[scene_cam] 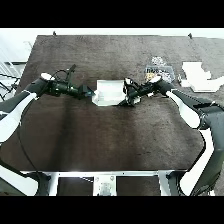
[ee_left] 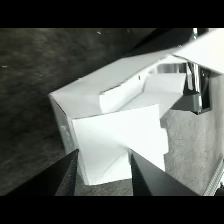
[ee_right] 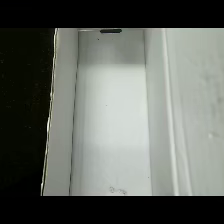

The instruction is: Fold the box and place the chain.

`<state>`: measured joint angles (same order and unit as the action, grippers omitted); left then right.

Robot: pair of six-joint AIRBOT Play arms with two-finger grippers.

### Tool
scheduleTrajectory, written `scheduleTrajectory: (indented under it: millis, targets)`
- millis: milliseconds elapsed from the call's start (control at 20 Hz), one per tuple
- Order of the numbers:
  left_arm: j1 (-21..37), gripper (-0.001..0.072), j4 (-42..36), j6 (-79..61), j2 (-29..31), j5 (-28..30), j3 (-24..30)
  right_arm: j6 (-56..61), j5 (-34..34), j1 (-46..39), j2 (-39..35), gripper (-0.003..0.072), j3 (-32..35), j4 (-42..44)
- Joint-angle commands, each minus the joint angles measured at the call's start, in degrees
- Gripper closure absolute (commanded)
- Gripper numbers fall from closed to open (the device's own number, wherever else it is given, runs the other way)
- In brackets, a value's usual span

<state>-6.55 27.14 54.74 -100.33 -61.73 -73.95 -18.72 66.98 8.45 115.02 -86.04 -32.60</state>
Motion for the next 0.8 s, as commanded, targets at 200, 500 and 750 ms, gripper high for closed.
scheduleTrajectory:
  millis: [200,500,750]
  targets:
    - [-0.76,0.0323,0.04,-0.74,-0.04,0.72,-0.07,0.00,0.02,0.04,-0.04,0.0100,0.02,0.02]
    - [-0.92,0.0323,-0.13,3.63,-0.04,-0.09,-0.09,0.02,0.02,0.04,-0.04,0.0100,0.02,0.00]
    - [-0.94,0.0324,0.26,4.94,-0.04,-1.11,-0.09,0.00,0.02,0.04,-0.04,0.0099,0.02,0.02]
